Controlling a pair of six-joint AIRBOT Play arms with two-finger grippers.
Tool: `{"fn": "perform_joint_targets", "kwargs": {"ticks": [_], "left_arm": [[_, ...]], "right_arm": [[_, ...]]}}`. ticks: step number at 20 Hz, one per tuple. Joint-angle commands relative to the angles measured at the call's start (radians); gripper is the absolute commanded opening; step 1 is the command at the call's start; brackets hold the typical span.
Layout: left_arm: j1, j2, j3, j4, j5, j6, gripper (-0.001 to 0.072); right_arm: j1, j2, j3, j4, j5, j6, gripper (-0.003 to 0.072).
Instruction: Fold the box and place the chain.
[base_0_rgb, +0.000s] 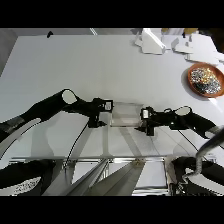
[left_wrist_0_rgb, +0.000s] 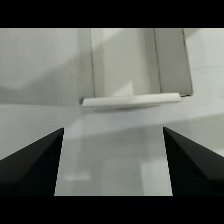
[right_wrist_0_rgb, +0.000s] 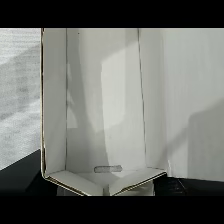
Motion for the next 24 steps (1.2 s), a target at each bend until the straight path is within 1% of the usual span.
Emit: {"fn": "perform_joint_targets", "kwargs": {"ticks": [1,3,7,13,24], "left_arm": [[-0.017,-0.033,-0.034,-0.106,0.109,0.179,0.0696],[-0.014,-0.033,-0.063,-0.187,0.122,0.248,0.0697],[-0.013,-0.033,-0.115,-0.262,0.114,0.33,0.0697],[-0.003,-0.033,-0.119,-0.339,0.089,0.356,0.0698],[-0.008,-0.05,-0.119,-0.355,0.037,0.388,0.07]], "right_arm": [[0.0,0.0,0.001,0.0,0.0,0.0,0.0263],[0.0,0.0,0.001,0.0,0.0,0.0,0.0263],[0.0,0.0,0.001,0.0,0.0,0.0,0.0263],[0.0,0.0,0.001,0.0,0.0,0.0,0.0263],[0.0,0.0,0.001,0.0,0.0,0.0,0.0263]]}}
